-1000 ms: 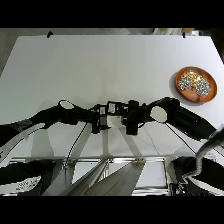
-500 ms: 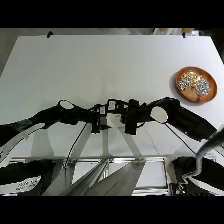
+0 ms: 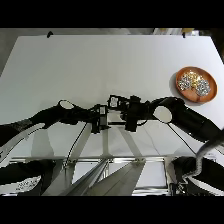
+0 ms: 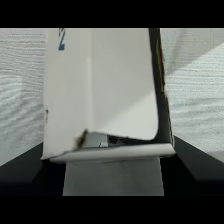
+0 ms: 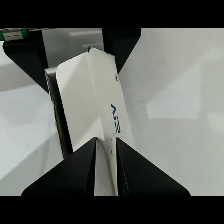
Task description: Fold the box and place the chain.
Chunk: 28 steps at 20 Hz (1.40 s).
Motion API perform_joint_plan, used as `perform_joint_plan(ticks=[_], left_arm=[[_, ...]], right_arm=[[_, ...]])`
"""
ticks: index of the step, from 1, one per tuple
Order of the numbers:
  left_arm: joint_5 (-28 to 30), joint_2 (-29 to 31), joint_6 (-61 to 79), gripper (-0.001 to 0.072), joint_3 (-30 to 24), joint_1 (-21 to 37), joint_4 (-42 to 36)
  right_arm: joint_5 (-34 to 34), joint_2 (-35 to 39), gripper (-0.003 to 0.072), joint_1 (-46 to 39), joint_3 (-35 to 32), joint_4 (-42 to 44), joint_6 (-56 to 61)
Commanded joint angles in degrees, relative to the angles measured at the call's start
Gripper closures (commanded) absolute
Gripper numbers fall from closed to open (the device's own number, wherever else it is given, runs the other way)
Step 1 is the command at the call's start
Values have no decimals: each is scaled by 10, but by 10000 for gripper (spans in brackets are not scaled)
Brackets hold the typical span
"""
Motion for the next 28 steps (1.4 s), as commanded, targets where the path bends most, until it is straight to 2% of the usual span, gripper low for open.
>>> perform_joint_plan(ticks=[1,5,12,13,15,21,23,26,28], left_arm=[[0,0,0,459,0,0,0],[0,0,0,459,0,0,0],[0,0,0,459,0,0,0],[0,0,0,459,0,0,0],[0,0,0,459,0,0,0],[0,0,0,459,0,0,0],[0,0,0,459,0,0,0],[0,0,0,459,0,0,0],[0,0,0,459,0,0,0]], right_arm=[[-16,-12,569,-2,-1,20,0],[-10,-29,569,-2,-4,39,0],[54,-30,567,-1,-8,46,-2],[56,-30,557,0,-11,45,-2],[55,-30,449,3,-12,43,-2],[45,-4,448,3,-12,71,-2],[32,2,549,-17,-12,88,26],[39,-1,590,-52,-12,109,45],[47,-2,649,-53,-13,109,45]])
